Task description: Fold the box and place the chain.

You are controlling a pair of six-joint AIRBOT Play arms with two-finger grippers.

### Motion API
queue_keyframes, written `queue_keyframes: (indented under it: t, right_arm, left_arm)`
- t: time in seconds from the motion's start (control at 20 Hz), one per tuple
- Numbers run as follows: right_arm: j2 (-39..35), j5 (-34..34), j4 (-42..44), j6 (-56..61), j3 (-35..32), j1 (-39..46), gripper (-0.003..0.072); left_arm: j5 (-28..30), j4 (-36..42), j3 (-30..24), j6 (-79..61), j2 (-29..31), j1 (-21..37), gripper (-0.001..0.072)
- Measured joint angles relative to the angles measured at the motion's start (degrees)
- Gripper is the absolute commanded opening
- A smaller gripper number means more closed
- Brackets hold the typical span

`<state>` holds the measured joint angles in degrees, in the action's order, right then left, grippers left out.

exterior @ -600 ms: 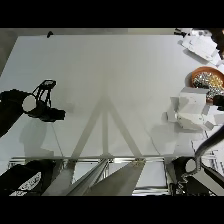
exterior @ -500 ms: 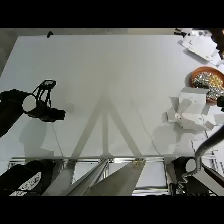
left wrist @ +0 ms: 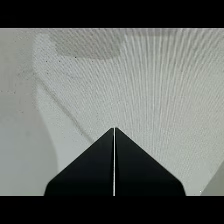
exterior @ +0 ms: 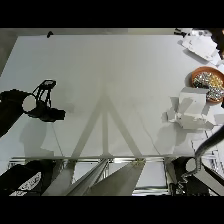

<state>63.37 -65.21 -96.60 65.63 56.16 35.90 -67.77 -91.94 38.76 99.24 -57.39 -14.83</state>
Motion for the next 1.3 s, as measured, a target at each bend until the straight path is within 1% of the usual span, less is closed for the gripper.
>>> queue_keyframes:
  t: [0.2,0.35,0.4,0.6,0.85,1.0,1.05,1.1,1.2,1.3]
  right_arm:
    - [3.98,0.96,0.7,-2.82,0.0,0.09,0.0581]
    - [7.32,0.9,-2.54,-2.93,0.0,0.39,0.0572]
    - [8.22,0.92,-3.74,-2.93,0.0,0.87,0.0555]
    - [10.73,1.27,-5.53,-4.96,0.02,5.05,0.0553]
    - [12.92,1.27,-0.33,-10.8,0.15,11.69,0.0549]
    - [14.62,1.22,3.21,-14.03,0.26,13.55,0.0549]
    - [15.41,1.25,4.17,-14.69,0.28,13.86,0.0538]
    - [16.2,1.25,5.03,-15.19,0.26,14.1,0.0496]
    - [17.51,1.25,6.86,-16.28,0.28,14.38,0.0319]
    - [18.29,1.05,8.68,-17.55,0.26,14.53,0.0181]
  left_arm:
    - [0.0,0.0,-0.02,0.02,0.0,0.0,0.0011]
    - [0.0,0.0,-0.02,0.0,-0.02,0.0,0.0011]
    - [0.0,0.0,-0.02,0.02,0.0,0.0,0.0011]
    - [0.0,0.0,-0.02,0.02,0.0,0.0,0.0011]
    - [0.0,0.0,-0.02,0.02,0.0,0.0,0.0011]
    - [0.0,0.0,-0.02,0.02,0.0,0.0,0.0011]
    - [0.0,0.0,-0.02,0.0,0.0,0.0,0.0011]
    - [0.0,0.0,0.0,0.02,0.0,0.0,0.0011]
    - [0.0,0.0,-0.02,0.02,0.0,0.0,0.0011]
    - [0.0,0.0,-0.02,0.02,0.0,0.0,0.0011]
